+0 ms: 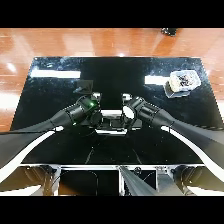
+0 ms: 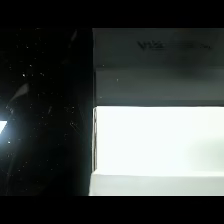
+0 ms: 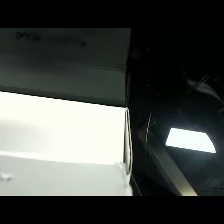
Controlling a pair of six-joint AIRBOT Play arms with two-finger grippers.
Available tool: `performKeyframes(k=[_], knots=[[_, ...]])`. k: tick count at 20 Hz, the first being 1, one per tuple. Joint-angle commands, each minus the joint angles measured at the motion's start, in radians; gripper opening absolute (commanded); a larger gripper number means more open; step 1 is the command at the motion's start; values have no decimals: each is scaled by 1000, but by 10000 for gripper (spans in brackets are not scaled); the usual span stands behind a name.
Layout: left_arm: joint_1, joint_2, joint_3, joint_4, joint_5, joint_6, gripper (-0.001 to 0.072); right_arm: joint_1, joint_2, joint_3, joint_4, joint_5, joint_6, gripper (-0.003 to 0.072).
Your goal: Fold the box and place the chain.
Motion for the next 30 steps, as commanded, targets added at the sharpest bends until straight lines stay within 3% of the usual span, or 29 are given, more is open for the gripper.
performKeyframes(k=[1,13,14,15,17,22,24,25,26,30], knots=[[0,-1,0,1,-1,0,23,-2,-13,2,-6,7,4,368],[0,-1,0,2,-3,0,23,-1,-13,3,-17,-14,8,367],[0,-1,0,2,-8,0,22,-1,-13,3,-17,-17,8,339],[0,-1,0,1,-10,0,22,-1,-13,3,-17,-19,0,181],[0,-1,0,1,-10,0,22,-1,-13,3,15,-32,-39,34],[0,-1,0,1,-8,0,22,-1,-13,3,30,-53,-42,34],[0,-1,0,1,-7,0,23,-1,-13,3,32,-54,-42,61],[0,-1,0,1,-7,0,23,-1,-13,3,29,-54,-42,337],[0,-1,0,1,-7,0,22,-1,-13,3,20,-50,-47,389],[0,-1,0,1,-6,0,22,-1,-13,3,17,-50,-58,389]])
